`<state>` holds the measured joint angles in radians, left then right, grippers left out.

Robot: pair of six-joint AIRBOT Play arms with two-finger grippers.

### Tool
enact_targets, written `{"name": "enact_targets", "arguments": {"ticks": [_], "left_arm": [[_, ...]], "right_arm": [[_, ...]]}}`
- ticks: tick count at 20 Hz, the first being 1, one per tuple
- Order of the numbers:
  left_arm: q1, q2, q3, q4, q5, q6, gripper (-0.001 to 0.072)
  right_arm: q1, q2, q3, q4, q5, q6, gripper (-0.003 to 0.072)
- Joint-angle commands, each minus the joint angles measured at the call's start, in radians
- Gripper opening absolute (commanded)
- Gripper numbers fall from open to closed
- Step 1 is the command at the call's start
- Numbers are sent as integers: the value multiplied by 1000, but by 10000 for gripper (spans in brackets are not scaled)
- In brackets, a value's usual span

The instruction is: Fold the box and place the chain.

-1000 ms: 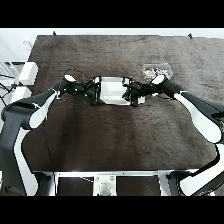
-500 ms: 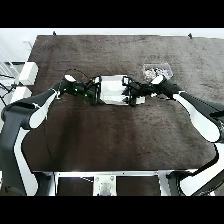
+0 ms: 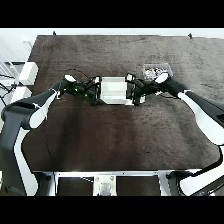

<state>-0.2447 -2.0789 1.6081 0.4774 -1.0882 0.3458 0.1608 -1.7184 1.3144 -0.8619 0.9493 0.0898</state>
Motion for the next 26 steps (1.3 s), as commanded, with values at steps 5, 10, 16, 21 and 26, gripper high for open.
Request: {"name": "enact_targets", "arguments": {"ticks": [5,10,16,21,26], "left_arm": [[0,0,1,1,-3,3,579],[0,0,1,1,-3,2,578],[0,0,1,1,-3,3,579],[0,0,1,0,-3,3,579],[0,0,1,1,-3,3,579]], "right_arm": [[-106,188,0,-56,21,531,16],[-242,190,-38,-59,48,807,15],[-336,133,-103,-55,43,994,14],[-290,39,-110,1,43,1003,14],[-204,-23,-127,232,42,879,15]]}}
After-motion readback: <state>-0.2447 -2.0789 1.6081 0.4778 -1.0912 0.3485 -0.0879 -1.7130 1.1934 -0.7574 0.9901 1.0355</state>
